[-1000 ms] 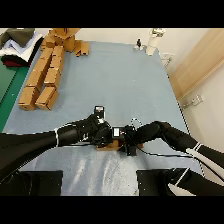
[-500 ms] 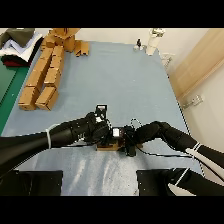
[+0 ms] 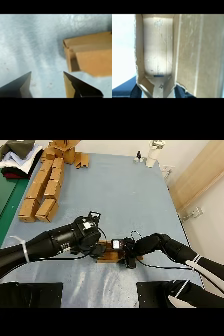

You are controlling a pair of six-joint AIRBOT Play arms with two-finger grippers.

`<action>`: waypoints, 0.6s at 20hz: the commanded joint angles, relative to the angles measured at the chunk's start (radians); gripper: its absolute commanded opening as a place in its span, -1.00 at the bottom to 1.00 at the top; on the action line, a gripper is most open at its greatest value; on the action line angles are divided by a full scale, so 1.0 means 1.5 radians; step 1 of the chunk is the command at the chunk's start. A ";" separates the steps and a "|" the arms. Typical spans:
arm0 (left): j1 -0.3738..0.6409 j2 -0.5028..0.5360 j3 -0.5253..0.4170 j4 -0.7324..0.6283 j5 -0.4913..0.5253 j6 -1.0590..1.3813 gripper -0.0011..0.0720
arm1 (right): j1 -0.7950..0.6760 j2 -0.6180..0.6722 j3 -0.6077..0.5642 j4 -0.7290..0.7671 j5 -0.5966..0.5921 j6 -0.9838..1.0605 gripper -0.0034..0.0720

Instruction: Fold the box.

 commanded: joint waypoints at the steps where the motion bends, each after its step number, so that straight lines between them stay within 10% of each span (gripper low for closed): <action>1: 0.005 0.028 0.005 0.006 -0.112 0.081 -0.32 | 0.000 0.000 0.001 0.000 0.000 0.000 0.20; 2: 0.004 0.028 0.005 0.005 -0.153 0.133 -0.90 | 0.000 0.000 0.001 0.000 0.000 0.000 0.20; 5: 0.008 0.032 -0.030 -0.048 -0.186 0.329 -0.94 | 0.000 0.000 0.001 0.000 0.000 0.000 0.20; 9: 0.091 0.032 -0.156 -0.350 -0.146 0.767 -0.95 | 0.000 0.000 0.001 0.000 0.000 0.000 0.20; 12: 0.168 0.032 -0.202 -0.348 -0.071 0.954 -0.94 | 0.000 0.000 0.001 0.000 0.000 0.000 0.20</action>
